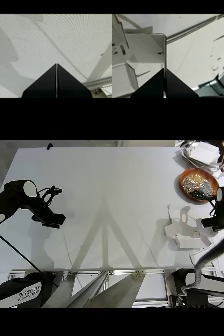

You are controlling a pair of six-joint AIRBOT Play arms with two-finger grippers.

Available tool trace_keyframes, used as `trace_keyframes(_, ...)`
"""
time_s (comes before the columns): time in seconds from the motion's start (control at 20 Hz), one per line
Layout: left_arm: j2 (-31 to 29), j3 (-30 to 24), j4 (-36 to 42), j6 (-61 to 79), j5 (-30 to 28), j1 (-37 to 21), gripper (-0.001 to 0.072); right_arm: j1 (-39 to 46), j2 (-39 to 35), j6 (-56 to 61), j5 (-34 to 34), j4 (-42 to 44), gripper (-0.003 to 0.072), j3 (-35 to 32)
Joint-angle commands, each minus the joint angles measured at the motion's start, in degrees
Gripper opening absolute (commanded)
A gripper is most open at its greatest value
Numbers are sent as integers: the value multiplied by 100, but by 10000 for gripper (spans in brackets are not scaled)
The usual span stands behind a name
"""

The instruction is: Fold the box and place the chain.

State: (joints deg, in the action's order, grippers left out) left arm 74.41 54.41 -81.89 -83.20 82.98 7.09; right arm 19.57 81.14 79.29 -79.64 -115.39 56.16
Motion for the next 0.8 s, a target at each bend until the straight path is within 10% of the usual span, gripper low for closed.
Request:
trace_keyframes(0.0,-4,0,0,0,-2,4,13,-227,-605,-634,262,1460,13,0)
trace_keyframes(0.25,-4,0,0,0,0,4,13,-857,-1718,-1285,828,4105,13,-448)
trace_keyframes(0.75,-4,0,11,2,-33,4,12,-2942,-2863,-704,2822,4708,13,-2430)
